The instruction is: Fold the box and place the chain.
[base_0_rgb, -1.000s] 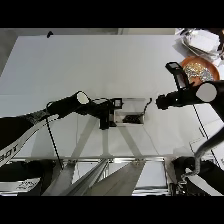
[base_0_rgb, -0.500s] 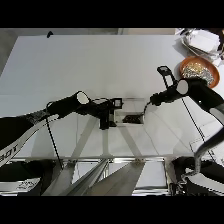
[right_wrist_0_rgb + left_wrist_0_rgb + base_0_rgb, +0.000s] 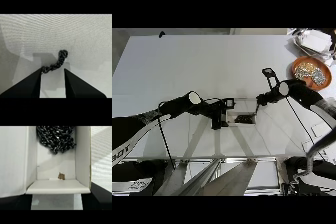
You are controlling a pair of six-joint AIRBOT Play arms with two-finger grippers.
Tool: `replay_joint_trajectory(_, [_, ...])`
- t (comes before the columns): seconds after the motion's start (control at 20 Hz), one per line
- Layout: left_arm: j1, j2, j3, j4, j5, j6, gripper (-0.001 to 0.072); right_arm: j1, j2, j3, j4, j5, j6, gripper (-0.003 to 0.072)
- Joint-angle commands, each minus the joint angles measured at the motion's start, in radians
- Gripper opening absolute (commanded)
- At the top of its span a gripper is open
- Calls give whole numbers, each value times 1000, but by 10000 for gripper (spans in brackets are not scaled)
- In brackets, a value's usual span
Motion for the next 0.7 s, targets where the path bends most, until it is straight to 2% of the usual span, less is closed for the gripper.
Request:
replay_joint_trajectory(0.0, [0,1,0,0,0,0,325,4,-6,0,0,-3,23,275])
replay_joint_trajectory(0.2, [0,1,0,0,0,0,325,4,-39,0,8,13,27,266])
replay_joint_trajectory(0.35, [0,1,0,0,0,0,325,4,-41,0,23,16,25,146])
replay_joint_trajectory(0.45, [0,1,0,0,0,0,325,4,-39,0,23,26,20,17])
replay_joint_trajectory(0.65, [-1,1,0,0,0,0,325,4,16,0,18,50,13,20])
